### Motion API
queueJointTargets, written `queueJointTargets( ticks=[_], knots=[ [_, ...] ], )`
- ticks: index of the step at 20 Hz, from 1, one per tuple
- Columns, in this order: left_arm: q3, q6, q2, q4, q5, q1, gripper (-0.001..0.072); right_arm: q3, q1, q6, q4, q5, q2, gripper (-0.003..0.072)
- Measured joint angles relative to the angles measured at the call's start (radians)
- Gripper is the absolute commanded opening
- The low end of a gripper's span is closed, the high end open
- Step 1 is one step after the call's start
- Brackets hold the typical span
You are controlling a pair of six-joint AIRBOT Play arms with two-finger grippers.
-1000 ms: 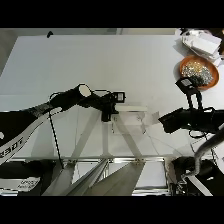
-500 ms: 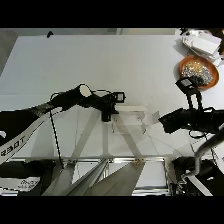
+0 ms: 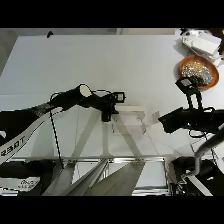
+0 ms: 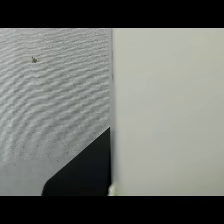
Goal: Fold the box and place the chain.
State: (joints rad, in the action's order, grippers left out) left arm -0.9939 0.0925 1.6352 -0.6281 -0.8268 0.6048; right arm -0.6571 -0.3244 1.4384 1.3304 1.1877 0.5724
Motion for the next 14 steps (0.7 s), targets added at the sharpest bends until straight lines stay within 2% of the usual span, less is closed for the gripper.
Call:
queueJointTargets(
  ticks=[2, 8, 12, 13, 14],
  knots=[
    [0.0, 0.0, 0.0, 0.0, 0.0, 0.0, 0.0011, 0.006, 0.0, -0.087, -0.003, -0.026, 0.006, 0.0011],
    [0.0, 0.0, 0.0, 0.001, 0.0, 0.0, 0.0011, 0.013, 0.0, -0.519, -0.083, -0.058, 0.105, 0.0015],
    [0.0, -0.001, 0.0, 0.002, 0.0, 0.0, 0.0011, 0.013, 0.0, -0.711, -0.085, -0.032, 0.211, 0.0116],
    [0.0, -0.001, 0.0, 0.002, 0.0, 0.0, 0.0011, 0.013, 0.0, -0.736, -0.077, -0.017, 0.222, 0.0201],
    [0.0, -0.001, 0.0, 0.002, 0.0, 0.0, 0.0011, 0.013, 0.0, -0.757, -0.072, -0.012, 0.229, 0.0358]
  ],
)
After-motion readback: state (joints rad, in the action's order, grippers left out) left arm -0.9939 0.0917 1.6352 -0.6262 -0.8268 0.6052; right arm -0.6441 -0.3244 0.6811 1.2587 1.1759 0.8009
